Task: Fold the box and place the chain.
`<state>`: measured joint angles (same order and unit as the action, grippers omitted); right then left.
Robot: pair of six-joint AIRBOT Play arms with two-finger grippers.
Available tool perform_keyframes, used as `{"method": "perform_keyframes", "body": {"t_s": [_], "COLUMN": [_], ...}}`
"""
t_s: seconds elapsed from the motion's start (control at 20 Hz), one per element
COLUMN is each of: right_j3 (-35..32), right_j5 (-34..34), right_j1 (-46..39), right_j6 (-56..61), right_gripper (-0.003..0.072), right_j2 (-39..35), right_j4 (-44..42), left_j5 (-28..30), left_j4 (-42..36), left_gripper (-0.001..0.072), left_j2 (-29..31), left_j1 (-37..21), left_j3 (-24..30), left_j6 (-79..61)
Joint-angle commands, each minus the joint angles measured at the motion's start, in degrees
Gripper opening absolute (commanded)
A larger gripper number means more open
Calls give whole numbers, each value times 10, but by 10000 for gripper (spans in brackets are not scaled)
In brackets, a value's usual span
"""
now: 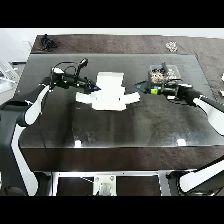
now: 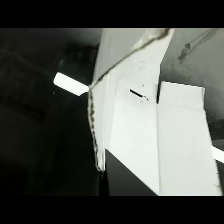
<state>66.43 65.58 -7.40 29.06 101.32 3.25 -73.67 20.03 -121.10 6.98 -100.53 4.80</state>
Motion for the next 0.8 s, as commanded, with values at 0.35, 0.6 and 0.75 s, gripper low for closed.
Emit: {"method": "perform_keyframes", "body": {"t_s": [0.35,0.6,0.75], "right_j3": [0,0,0], "right_j5": [67,67,71], "right_j1": [-45,-40,-34], "right_j6": [-54,-58,-58], "right_gripper": [144,138,138], "right_j2": [-3,-3,-3], "right_j4": [-56,-56,-56], "left_j5": [25,36,45], "left_j4": [-85,-75,-42], "left_gripper": [16,16,16], "left_j2": [0,0,-1], "left_j1": [2,4,4], "left_j3": [42,70,71], "left_j6": [-189,-234,-248]}}
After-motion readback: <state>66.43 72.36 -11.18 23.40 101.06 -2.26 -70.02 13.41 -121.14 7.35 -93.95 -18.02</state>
